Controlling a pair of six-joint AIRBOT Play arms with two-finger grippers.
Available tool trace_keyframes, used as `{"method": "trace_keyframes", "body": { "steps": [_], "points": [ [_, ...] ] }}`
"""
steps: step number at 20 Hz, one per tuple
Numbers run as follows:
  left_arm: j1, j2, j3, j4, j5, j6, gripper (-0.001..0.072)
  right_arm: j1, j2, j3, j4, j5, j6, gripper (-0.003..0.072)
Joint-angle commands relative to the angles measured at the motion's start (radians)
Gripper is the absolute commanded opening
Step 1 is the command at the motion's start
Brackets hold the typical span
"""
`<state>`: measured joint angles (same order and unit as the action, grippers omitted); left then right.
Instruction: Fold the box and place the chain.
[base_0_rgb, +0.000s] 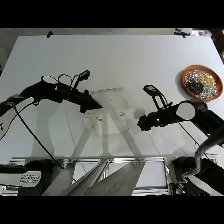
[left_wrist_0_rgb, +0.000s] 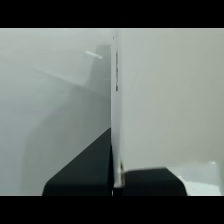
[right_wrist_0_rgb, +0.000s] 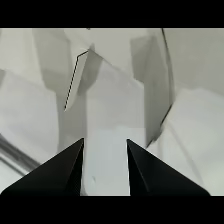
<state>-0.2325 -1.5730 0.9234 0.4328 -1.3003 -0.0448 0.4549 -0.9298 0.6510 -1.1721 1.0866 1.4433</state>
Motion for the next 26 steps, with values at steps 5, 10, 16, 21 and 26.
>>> {"method": "trace_keyframes", "body": {
  "steps": [5, 10, 16, 21, 26],
  "points": [
    [-0.203, 0.137, -0.031, 0.008, 0.061, -0.065, -0.0005, 0.000, 0.224, 0.039, -0.317, 0.386, 0.047, 0.0304],
    [-0.241, 0.235, -0.232, -0.100, 0.295, 0.069, -0.0002, 0.000, 0.335, 0.039, -0.349, 0.347, 0.058, 0.0301],
    [-0.238, 0.147, -0.260, -0.093, 0.379, 0.344, 0.0003, 0.000, 0.338, 0.038, -0.303, 0.218, 0.079, 0.0299],
    [-0.238, 0.146, -0.259, -0.111, 0.494, 0.364, 0.0003, 0.000, 0.338, 0.035, -0.282, 0.208, 0.079, 0.0299],
    [-0.241, 0.146, -0.259, -0.176, 0.504, 0.457, 0.0003, 0.000, 0.338, 0.035, -0.282, 0.192, 0.079, 0.0299]
  ]
}}
